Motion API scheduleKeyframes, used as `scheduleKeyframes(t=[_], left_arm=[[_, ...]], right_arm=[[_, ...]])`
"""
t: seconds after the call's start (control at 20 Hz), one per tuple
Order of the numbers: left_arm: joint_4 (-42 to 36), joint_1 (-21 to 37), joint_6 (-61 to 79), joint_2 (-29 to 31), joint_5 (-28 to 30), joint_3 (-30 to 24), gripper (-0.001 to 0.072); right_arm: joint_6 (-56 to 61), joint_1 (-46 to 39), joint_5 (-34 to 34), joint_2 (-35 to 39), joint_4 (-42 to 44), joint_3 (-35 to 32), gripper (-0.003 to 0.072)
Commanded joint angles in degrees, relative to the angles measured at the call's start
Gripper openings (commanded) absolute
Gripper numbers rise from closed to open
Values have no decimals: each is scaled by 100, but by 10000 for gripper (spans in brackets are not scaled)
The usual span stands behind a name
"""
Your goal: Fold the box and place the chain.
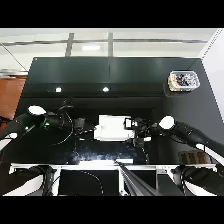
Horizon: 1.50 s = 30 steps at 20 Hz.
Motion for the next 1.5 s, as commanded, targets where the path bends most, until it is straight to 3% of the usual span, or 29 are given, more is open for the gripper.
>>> scheduleKeyframes(t=[0.0,0.1,0.6,1.0,1.3,1.45], left_arm=[[101,-490,-273,13,415,201,695],[284,-774,-553,13,804,308,695],[1054,-1875,-1799,13,1615,398,691],[1268,-1969,-2481,13,1521,492,670],[4793,-3287,-5866,-22,1263,1554,670],[5362,-3731,-6669,-125,970,1958,668]], right_arm=[[2,7,-4,-4,0,-2,354],[2,7,-4,-4,2,-2,354],[2,7,-7,-4,2,-2,354],[2,7,-7,-4,2,-2,354],[4,7,-13,-4,2,-2,354],[4,7,-13,-4,2,-2,354]])
